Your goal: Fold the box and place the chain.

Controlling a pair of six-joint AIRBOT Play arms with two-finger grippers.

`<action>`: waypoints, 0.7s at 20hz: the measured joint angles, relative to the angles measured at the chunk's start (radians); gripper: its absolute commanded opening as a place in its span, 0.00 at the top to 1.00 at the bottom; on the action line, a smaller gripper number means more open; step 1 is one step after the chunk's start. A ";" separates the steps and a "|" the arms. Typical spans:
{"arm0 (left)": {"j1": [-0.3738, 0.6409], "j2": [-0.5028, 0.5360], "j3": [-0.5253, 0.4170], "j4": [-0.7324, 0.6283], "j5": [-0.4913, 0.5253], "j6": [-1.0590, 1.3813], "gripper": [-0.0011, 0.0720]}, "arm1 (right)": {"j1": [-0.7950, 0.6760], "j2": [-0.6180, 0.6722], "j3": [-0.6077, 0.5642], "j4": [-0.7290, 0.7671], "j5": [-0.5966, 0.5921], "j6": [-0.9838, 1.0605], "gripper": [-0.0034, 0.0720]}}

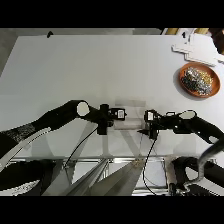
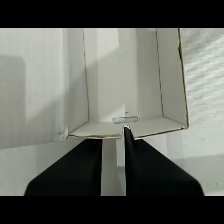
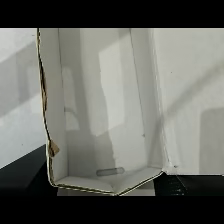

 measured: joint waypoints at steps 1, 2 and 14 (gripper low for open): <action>-0.004 0.000 0.000 -0.003 0.005 0.000 0.80 | 0.000 0.000 0.000 0.000 0.000 0.000 0.41; -0.008 0.000 0.000 -0.008 0.010 0.000 0.80 | 0.000 0.000 0.000 0.000 0.000 0.000 0.41; -0.067 -0.032 0.000 -0.071 0.071 0.029 0.50 | 0.000 0.000 0.000 0.000 0.000 0.000 0.41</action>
